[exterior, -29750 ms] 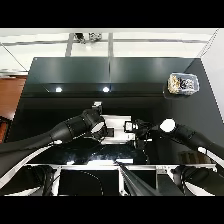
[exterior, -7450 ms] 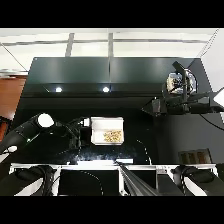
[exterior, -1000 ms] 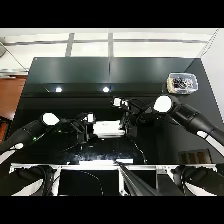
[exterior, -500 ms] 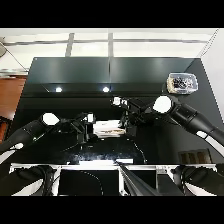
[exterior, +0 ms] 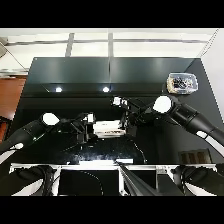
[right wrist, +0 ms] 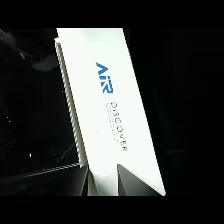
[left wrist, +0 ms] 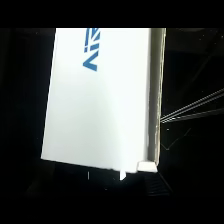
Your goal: Fold the box and place the chain.
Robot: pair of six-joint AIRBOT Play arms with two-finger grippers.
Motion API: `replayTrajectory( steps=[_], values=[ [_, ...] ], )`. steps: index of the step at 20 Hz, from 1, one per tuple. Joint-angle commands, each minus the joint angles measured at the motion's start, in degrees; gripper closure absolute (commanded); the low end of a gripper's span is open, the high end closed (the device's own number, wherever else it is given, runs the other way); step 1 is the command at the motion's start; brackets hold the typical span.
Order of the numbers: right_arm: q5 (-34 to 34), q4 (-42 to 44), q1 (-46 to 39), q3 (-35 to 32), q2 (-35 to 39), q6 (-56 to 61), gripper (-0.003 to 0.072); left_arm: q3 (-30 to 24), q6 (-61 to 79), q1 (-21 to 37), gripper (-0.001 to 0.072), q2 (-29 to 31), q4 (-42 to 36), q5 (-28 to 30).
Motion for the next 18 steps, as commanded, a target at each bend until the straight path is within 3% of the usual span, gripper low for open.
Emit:
replayTrajectory(
  steps=[1,18],
  values=[
    [0.13,-0.17,0.04,-0.02,-0.04,0.04,0.0472,0.04,-0.04,0.0,0.0362,-0.02,-0.02,0.02],
    [0.9,-0.17,0.04,-0.02,-0.04,0.83,0.0482,0.04,-0.04,0.0,0.0362,-0.02,-0.02,0.04]
  ],
)
